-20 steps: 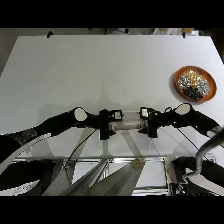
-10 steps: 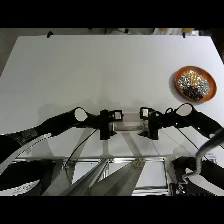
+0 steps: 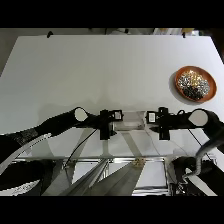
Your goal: Fold the box and place the chain.
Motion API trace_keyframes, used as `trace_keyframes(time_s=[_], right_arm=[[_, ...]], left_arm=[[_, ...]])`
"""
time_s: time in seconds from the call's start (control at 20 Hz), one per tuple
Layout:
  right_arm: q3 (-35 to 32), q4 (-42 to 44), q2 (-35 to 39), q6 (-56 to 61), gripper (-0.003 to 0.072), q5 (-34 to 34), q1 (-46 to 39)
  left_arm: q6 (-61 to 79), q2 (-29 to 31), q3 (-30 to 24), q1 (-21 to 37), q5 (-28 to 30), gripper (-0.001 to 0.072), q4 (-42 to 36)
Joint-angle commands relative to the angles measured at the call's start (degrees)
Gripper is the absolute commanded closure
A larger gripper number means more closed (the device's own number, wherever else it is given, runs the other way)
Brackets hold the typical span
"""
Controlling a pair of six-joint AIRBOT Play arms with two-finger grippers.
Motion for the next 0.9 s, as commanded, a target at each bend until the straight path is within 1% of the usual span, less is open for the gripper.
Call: trace_keyframes(time_s=[0.0,0.1,0.15,0.35,0.5,0.55,0.7,0.85], right_arm=[[0.0,7.3,4.7,1.2,0.0666,0.3,0.0],[0.0,14.2,3.4,0.2,0.0668,-0.9,0.0],[0.0,16.5,2.5,-0.6,0.0668,-2.7,0.0],[0.0,25.3,-3.1,-0.7,0.0668,-13.8,0.0],[0.0,30.3,-9.1,-0.5,0.0668,-20.6,0.0],[0.0,30.5,-11.2,-0.2,0.0668,-21.6,0.0],[0.0,30.2,-15.8,0.1,0.0668,-20.6,0.0],[0.0,28.8,-15.7,2.1,0.0668,-19.1,0.0]], left_arm=[[0.0,0.0,0.0,0.0,0.0,0.0458,0.0],[0.0,0.0,0.0,0.0,0.0,0.0458,0.0],[0.0,0.0,0.0,0.0,0.0,0.0458,0.0],[0.0,0.0,0.0,0.0,0.0,0.0458,0.0],[0.0,0.0,0.0,0.0,0.0,0.0458,0.0],[0.0,0.0,0.0,0.0,0.0,0.0458,0.0],[0.0,0.0,0.0,0.0,0.0,0.0458,0.0],[0.0,0.0,0.0,0.0,0.0,0.0458,0.0]])
